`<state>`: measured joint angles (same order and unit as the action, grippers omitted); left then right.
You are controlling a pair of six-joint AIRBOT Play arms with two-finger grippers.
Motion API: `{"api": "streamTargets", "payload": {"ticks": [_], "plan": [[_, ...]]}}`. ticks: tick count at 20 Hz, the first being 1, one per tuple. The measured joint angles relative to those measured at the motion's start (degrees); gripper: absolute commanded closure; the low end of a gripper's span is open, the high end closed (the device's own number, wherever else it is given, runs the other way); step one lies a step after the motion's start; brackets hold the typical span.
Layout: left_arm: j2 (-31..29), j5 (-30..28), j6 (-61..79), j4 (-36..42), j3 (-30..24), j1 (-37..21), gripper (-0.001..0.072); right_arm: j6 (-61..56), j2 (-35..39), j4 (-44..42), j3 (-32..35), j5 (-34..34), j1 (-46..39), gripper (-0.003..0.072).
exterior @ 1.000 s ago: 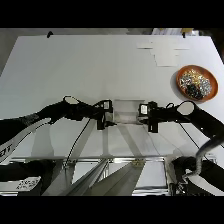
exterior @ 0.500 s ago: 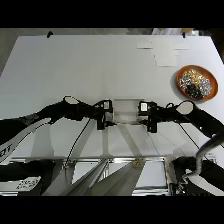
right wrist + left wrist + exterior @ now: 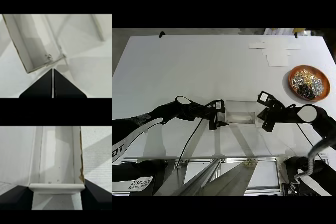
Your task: Fold the box and place the chain.
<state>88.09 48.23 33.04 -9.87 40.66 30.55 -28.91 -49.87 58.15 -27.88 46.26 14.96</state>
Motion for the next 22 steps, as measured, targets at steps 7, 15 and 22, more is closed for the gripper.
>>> {"api": "streamTargets", "payload": {"ticks": [7,15,22], "plan": [[0.0,0.0,0.11,-0.02,0.0,0.0,0.05,-25.03,8.2,10.84,-1.53,-4.7,-5.01,0.0677],[0.0,0.0,0.11,-0.02,0.0,0.0,0.05,-43.56,-1.7,13.07,-1.7,6.82,-13.14,0.0677],[0.0,0.0,0.11,-0.02,0.0,0.0,0.0501,-44.3,-9.94,7.3,-1.7,10.56,-13.77,0.0677]]}}
